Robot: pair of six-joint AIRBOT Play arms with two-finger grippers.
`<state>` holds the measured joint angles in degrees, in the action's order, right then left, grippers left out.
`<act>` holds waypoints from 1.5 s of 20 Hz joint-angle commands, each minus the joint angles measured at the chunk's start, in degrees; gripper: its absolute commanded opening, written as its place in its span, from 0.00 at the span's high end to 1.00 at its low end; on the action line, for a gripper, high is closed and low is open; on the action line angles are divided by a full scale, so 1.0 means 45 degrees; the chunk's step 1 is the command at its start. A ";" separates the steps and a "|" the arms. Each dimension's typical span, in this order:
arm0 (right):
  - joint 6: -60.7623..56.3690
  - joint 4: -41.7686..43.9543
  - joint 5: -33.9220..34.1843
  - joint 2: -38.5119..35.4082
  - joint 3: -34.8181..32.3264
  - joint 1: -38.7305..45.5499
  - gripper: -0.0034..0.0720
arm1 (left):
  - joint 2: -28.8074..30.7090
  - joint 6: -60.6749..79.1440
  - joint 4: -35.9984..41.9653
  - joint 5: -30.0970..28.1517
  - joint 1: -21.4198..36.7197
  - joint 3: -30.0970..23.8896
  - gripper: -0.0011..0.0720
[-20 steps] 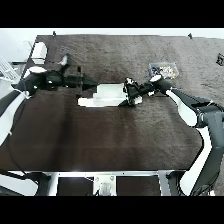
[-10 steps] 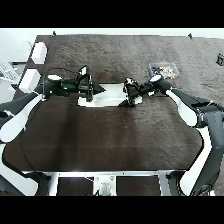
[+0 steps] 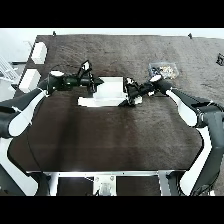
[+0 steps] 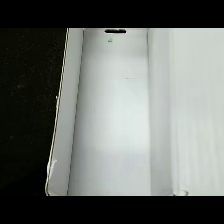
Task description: Fold the box and place the chain.
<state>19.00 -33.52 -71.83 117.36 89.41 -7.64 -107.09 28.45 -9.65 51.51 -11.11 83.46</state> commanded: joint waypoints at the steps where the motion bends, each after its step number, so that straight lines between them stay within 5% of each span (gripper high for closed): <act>1: 0.0019 0.0000 -0.0005 0.0005 0.0005 -0.0010 0.21 | -0.0199 -0.0515 -0.0199 -0.0330 0.0000 0.0131 0.96; 9: 0.0019 0.0000 -0.0005 0.0005 0.0005 -0.0010 0.21 | -0.0461 -0.0986 -0.0627 0.0019 -0.0053 0.0102 0.96; 17: 0.0019 0.0000 -0.0005 0.0005 0.0005 -0.0010 0.21 | -0.0461 -0.1797 -0.2871 -0.0491 -0.0588 0.0102 0.96; 30: 0.0019 0.0000 0.0000 0.0005 0.0005 -0.0010 0.21 | -0.0442 -0.1885 -0.3089 -0.0578 -0.0583 0.0136 0.96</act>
<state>19.07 -33.52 -71.83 117.36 89.41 -7.64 -109.10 19.97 -23.16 48.66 -13.74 83.99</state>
